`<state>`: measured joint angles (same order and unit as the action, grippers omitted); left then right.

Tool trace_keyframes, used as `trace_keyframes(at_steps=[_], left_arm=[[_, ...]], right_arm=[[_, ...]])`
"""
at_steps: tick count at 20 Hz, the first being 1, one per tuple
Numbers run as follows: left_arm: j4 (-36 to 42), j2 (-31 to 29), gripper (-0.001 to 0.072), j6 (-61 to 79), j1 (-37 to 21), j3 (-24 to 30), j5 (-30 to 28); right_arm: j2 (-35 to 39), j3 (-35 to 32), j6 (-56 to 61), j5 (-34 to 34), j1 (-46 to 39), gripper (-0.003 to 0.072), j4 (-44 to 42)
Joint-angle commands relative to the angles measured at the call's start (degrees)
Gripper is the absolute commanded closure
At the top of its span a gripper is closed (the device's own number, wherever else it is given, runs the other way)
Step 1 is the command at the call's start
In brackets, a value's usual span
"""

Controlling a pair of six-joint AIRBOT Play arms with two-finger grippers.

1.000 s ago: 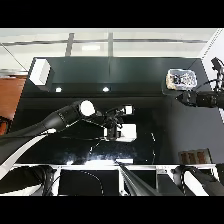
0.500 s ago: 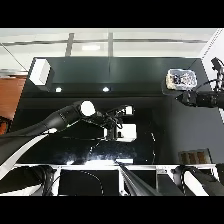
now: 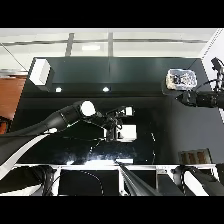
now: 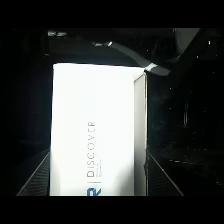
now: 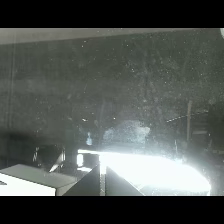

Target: Fold the box and place the chain.

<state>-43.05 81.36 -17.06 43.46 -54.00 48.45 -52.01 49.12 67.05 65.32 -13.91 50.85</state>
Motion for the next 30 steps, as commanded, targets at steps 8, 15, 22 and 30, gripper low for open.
trace_keyframes(at_steps=[8, 15, 22, 30], left_arm=[[-1.3, 0.7, 0.0003, 0.0, 1.0, 0.0, -0.5], [-2.6, 0.4, 0.0004, -1.6, 0.3, -0.2, -0.4], [-2.6, -1.6, 0.0002, -1.9, -0.7, -0.2, 0.4], [-2.6, -1.5, -0.0001, -1.9, -0.6, -0.1, 1.5]], right_arm=[[0.0, 0.0, 0.0, 0.0, 0.0, 0.0640, 0.0], [0.0, 0.0, 0.0, 0.0, 0.0, 0.0640, 0.0], [0.0, 0.0, 0.0, 0.0, 0.0, 0.0640, 0.0], [0.0, 0.0, 0.0, 0.1, 0.0, 0.0640, 0.0]])
